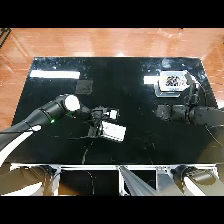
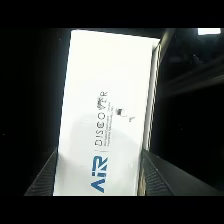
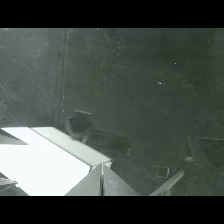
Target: Fold the box and place the chain.
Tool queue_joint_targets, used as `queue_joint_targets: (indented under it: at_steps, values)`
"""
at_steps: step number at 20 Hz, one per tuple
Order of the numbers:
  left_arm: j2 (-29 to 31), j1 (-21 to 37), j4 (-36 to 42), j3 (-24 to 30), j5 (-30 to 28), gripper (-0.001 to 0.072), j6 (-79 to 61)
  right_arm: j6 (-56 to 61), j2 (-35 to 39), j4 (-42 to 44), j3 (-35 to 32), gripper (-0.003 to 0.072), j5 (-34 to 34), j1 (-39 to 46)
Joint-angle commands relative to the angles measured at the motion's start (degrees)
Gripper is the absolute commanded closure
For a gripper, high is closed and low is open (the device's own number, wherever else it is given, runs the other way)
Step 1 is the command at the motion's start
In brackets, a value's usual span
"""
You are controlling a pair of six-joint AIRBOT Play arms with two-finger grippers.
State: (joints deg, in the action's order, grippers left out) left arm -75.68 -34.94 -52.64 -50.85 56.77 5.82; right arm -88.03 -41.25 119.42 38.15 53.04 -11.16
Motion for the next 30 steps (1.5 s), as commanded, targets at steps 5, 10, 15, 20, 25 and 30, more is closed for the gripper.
queue_joint_targets:
  at_steps: [5,10,15,20,25,30]
  values:
    - [-1.95,-1.03,-1.14,0.0,-0.22,0.008,0.72,0.02,-0.11,-1.25,0.02,0.067,-0.39,0.02]
    - [-2.36,-2.89,-7.23,-0.96,-1.33,0.0365,6.54,0.02,-0.11,-1.22,0.02,0.067,-0.35,0.02]
    - [-2.12,-0.44,-11.52,-8.39,5.31,0.0688,14.8,0.02,-0.11,-1.22,0.02,0.067,-0.35,0.02]
    - [-2.1,10.25,-17.75,-16.63,12.02,0.0688,25.31,0.02,-0.11,-1.2,0.02,0.067,-0.35,0.02]
    - [-2.56,31.52,-19.85,-20.79,4.92,0.0688,41.22,0.02,-0.11,-1.16,0.02,0.067,-0.52,0.02]
    - [-13.31,48.63,-18.25,-33.86,1.64,0.0688,52.87,0.02,-0.11,-0.94,0.02,0.067,-3.13,-0.04]
